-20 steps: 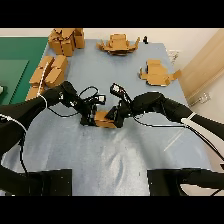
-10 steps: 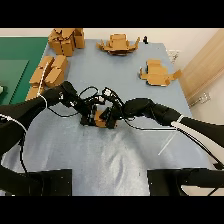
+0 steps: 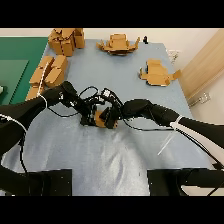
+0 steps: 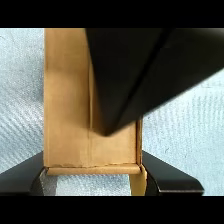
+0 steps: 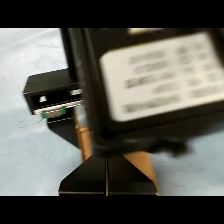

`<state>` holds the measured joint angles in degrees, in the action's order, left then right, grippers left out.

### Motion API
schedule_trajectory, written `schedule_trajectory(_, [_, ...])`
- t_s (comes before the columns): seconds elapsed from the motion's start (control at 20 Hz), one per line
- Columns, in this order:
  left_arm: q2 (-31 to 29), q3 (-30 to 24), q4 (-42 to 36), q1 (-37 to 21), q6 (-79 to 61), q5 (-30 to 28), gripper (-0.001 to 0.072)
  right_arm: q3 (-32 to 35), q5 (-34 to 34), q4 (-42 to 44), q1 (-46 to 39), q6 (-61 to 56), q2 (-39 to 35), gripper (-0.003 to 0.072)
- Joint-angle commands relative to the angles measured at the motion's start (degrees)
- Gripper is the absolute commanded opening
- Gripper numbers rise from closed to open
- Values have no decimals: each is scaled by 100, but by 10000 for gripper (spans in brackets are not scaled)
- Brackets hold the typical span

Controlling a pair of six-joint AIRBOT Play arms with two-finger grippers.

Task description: Fold the box.

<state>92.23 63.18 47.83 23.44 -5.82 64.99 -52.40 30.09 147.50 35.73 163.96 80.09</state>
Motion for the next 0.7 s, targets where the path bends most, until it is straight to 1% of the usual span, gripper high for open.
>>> schedule_trajectory(0.0, [0, 2, 0, 2, -11, 2, 166, -15, -404, -11, -7, -2, -361, 7])
schedule_trajectory(0.1, [0, 2, 0, 2, -11, 4, 166, -13, -433, -37, -22, -26, -638, 6])
schedule_trajectory(0.2, [-13, 2, -2, 2, -4, -2, 166, 2, -411, -389, -79, -490, -852, 6])
schedule_trajectory(0.3, [-50, 59, 0, 2, 367, -98, 167, 160, -409, -1241, -179, -1405, -1040, 6])
schedule_trajectory(0.35, [-76, 127, 9, -9, 686, -240, 186, 308, -387, -1753, -264, -2009, -1143, 6])
schedule_trajectory(0.4, [-96, 214, 7, -37, 907, -376, 186, 492, -380, -2240, -365, -2583, -1268, 6])
schedule_trajectory(0.45, [-120, 328, 4, -90, 1102, -522, 186, 686, -382, -2590, -463, -3036, -1419, 6])
schedule_trajectory(0.55, [-212, 505, 2, -225, 1635, -968, 187, 1113, -404, -3095, -654, -3574, -1851, 6])
schedule_trajectory(0.6, [-278, 577, 2, -319, 1965, -1235, 223, 1311, -420, -3230, -748, -3711, -2076, 6])
schedule_trajectory(0.65, [-350, 632, 11, -433, 2398, -1578, 410, 1515, -415, -3250, -879, -3716, -2308, 6])
